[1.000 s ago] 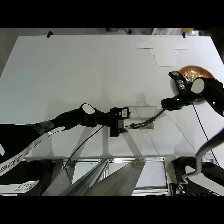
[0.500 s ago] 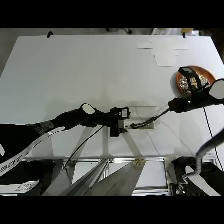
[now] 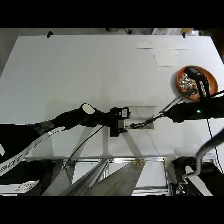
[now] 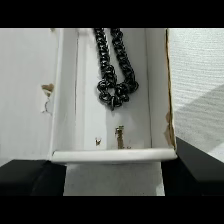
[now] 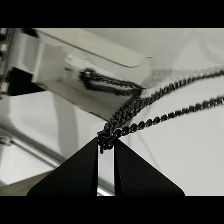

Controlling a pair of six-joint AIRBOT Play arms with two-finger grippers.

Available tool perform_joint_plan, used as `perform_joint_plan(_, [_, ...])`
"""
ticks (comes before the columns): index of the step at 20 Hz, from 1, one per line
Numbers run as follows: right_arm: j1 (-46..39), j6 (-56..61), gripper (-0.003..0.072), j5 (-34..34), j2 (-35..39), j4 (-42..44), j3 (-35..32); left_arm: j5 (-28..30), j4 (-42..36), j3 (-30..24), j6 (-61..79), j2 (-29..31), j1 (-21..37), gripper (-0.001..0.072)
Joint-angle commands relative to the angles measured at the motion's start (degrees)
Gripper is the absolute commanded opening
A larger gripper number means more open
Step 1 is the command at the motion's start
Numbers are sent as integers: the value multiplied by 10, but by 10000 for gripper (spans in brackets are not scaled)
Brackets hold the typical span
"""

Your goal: Fold the box and place the chain.

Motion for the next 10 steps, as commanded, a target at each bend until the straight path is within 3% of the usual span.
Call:
perform_joint_plan(1, [0, -16, 14, 11, 27, 72, -3, 0, 0, 0, 0, 0, 0, 171])
perform_joint_plan(5, [0, -56, 15, -13, 27, 141, -46, 0, 0, 0, 0, 0, 0, 171])
perform_joint_plan(10, [0, -90, 15, -82, 27, 145, -142, 0, 0, 0, 0, 0, 0, 171])
